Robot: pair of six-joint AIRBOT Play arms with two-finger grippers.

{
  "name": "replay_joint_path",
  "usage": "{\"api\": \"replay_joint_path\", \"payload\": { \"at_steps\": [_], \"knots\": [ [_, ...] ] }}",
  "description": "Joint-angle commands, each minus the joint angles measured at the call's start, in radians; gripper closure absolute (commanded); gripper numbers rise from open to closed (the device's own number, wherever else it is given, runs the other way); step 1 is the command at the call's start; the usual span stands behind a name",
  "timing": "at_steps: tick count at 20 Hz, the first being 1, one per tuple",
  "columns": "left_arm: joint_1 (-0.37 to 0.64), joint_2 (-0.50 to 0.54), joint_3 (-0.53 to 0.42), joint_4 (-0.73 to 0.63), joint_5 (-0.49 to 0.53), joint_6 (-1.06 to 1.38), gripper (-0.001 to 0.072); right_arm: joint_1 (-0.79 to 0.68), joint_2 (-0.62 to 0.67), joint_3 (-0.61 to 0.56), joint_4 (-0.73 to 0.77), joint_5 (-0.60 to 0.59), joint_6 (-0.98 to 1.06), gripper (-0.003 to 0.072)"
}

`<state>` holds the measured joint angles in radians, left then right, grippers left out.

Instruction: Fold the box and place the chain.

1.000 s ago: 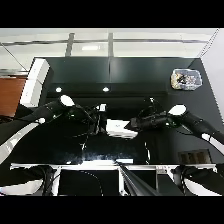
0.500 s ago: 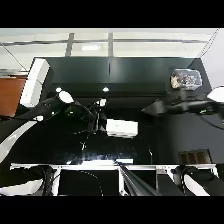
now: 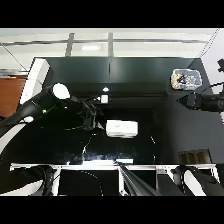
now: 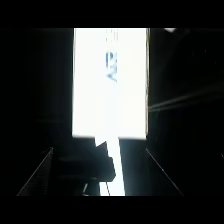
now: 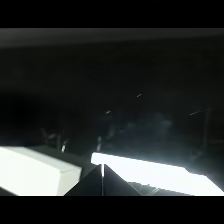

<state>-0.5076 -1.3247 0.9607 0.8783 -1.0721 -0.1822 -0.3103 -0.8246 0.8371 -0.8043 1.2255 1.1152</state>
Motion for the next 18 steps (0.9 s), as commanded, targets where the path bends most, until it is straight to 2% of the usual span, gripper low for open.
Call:
{"api": "replay_joint_path", "payload": {
  "at_steps": [1,4,7,13,18],
  "knots": [
    [-0.127,-0.029,0.029,-0.035,0.142,-0.059,0.0004,-0.020,0.005,0.002,-0.019,-0.047,-0.002,0.0671],
    [-0.217,-0.118,0.072,-0.079,0.196,-0.088,0.0005,-0.020,0.005,0.002,-0.020,-0.048,-0.013,0.0671],
    [-0.245,-0.175,0.123,-0.081,0.201,-0.092,0.0005,-0.020,0.005,0.002,-0.020,-0.048,-0.013,0.0671],
    [-0.245,-0.178,0.130,-0.075,0.196,-0.123,0.0005,-0.020,0.005,0.002,-0.020,-0.048,-0.028,0.0671],
    [-0.245,-0.177,0.130,-0.074,0.130,-0.153,0.0005,-0.020,0.005,0.002,-0.019,-0.048,-0.028,0.0671]
  ]
}}
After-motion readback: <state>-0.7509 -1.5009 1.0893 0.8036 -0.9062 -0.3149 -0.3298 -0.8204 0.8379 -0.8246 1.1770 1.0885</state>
